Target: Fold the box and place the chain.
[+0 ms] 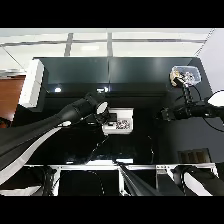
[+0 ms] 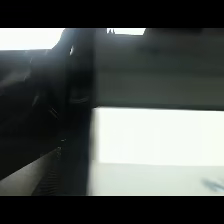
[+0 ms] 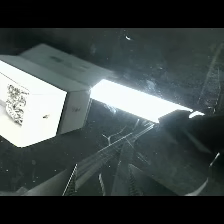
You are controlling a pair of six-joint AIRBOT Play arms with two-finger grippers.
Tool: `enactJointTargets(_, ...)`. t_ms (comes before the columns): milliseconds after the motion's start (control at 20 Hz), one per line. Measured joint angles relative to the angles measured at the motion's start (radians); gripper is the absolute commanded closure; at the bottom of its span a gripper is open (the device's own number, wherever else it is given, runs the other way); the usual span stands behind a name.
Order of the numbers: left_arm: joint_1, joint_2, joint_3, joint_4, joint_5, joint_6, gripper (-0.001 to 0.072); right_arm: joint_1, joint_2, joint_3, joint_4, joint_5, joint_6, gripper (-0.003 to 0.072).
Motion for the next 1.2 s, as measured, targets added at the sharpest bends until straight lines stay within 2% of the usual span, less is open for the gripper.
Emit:
enactJointTargets(150, -0.012, 0.089, 0.007, 0.092, -0.013, 0.020, 0.0168, -0.002, 0.000, 0.000, 0.003, 0.000, 0.000, 0.0311)
enactJointTargets(250, -0.009, 0.177, -0.020, 0.169, -0.051, 0.074, 0.0168, -0.002, 0.000, 0.000, 0.003, 0.000, 0.000, 0.0311)
enactJointTargets(350, 0.038, 0.291, -0.095, 0.248, -0.070, 0.124, 0.0167, -0.002, 0.000, 0.000, 0.003, 0.000, 0.000, 0.0311)
enactJointTargets(450, 0.152, 0.424, -0.217, 0.278, -0.035, 0.154, 0.0167, -0.002, 0.000, 0.000, 0.004, 0.000, 0.000, 0.0312)
enactJointTargets(550, 0.298, 0.535, -0.360, 0.139, 0.092, 0.270, 0.0168, -0.002, 0.000, 0.000, 0.004, -0.003, 0.000, 0.0311)
enactJointTargets(650, 0.426, 0.597, -0.476, -0.133, 0.176, 0.532, 0.0168, -0.002, 0.000, 0.000, 0.005, -0.005, 0.000, 0.0311)
enactJointTargets(750, 0.530, 0.614, -0.558, -0.414, 0.177, 0.880, 0.0147, -0.002, 0.000, 0.000, 0.006, -0.006, 0.000, 0.0311)
enactJointTargets(800, 0.573, 0.608, -0.589, -0.547, 0.154, 1.083, -0.0011, -0.002, 0.000, 0.000, 0.007, -0.008, 0.000, 0.0311)
enactJointTargets(900, 0.620, 0.577, -0.631, -0.747, 0.119, 1.503, -0.0008, -0.002, 0.000, 0.000, 0.007, -0.015, 0.000, 0.0311)
enactJointTargets(1050, 0.613, 0.505, -0.644, -0.898, 0.180, 1.960, -0.0008, -0.002, 0.000, 0.000, 0.012, -0.030, 0.000, 0.0311)
enactJointTargets(1100, 0.607, 0.469, -0.629, -0.912, 0.214, 2.062, -0.0008, -0.002, 0.000, 0.000, 0.019, -0.037, 0.000, 0.0312)
enactJointTargets(1200, 0.601, 0.385, -0.586, -0.904, 0.219, 2.232, -0.0009, -0.002, 0.000, 0.000, 0.028, -0.052, 0.000, 0.0311)
